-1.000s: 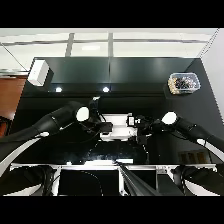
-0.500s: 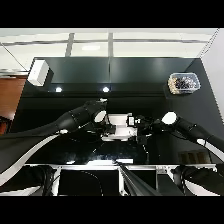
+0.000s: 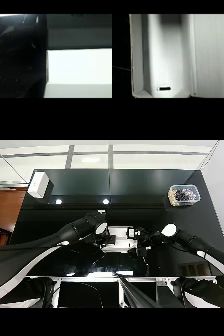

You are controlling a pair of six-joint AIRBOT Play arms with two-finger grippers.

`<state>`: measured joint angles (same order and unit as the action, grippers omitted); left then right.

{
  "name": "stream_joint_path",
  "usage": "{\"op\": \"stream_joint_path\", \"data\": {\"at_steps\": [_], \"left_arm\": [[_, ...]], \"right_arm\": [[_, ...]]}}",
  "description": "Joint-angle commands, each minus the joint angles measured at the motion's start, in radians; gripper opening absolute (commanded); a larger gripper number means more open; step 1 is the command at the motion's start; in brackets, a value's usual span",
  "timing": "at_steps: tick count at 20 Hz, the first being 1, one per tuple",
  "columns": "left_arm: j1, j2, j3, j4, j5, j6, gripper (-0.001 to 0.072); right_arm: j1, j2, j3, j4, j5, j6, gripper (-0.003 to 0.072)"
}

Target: Fold the box and place the chain.

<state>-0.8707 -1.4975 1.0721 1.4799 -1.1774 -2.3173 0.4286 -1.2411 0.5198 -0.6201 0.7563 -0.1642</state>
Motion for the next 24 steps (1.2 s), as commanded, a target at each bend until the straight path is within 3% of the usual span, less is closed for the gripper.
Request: {"op": "stream_joint_path", "data": {"at_steps": [1, 6, 7, 9, 10, 13, 14, 15, 17, 22, 23, 24], "left_arm": [[-0.001, 0.0, 0.0, -0.005, -0.005, 0.002, 0.0025], [-0.001, 0.0, 0.001, -0.012, -0.005, 0.002, 0.0028], [0.0, 0.0, 0.001, -0.021, -0.003, 0.002, 0.0089], [0.0, 0.0, 0.0, -0.026, -0.002, 0.001, 0.0417], [0.0, 0.0, 0.0, -0.025, -0.002, 0.0, 0.0453], [0.0, 0.0, 0.0, -0.026, -0.001, -0.003, 0.0447], [0.0, 0.0, 0.0, -0.026, -0.002, -0.003, 0.0397], [0.0, 0.0, 0.0, -0.026, -0.001, -0.003, 0.0219], [0.0, 0.0, 0.0, -0.026, -0.001, -0.003, 0.0025], [0.0, 0.0, 0.0, -0.023, 0.006, -0.003, 0.0025], [0.0, 0.0, 0.0, -0.022, 0.006, -0.003, 0.0025], [0.0, 0.0, 0.0, -0.022, 0.006, -0.003, 0.0024]], "right_arm": [[0.0, 0.0, -0.001, 0.0, -0.001, 0.0, 0.0127], [0.0, 0.0, -0.001, 0.0, -0.001, 0.0, 0.0128], [0.0, 0.0, -0.001, 0.0, -0.001, 0.0, 0.0128], [0.0, 0.0, -0.001, 0.0, -0.001, 0.0, 0.0128], [0.0, 0.0, -0.001, 0.0, -0.001, 0.0, 0.0128], [0.0, 0.0, -0.001, 0.0, -0.001, 0.0, 0.0127], [0.0, 0.0, -0.001, 0.0, -0.001, 0.0, 0.0127], [0.0, 0.0, -0.001, 0.0, -0.001, 0.0, 0.0127], [0.0, 0.0, -0.001, 0.0, -0.001, 0.0, 0.0128], [0.0, 0.0, -0.001, 0.0, -0.001, 0.002, 0.0129], [0.0, 0.0, -0.001, 0.0, -0.001, 0.02, 0.0274], [0.0, 0.0, 0.0, -0.001, 0.0, 0.048, 0.0635]]}}
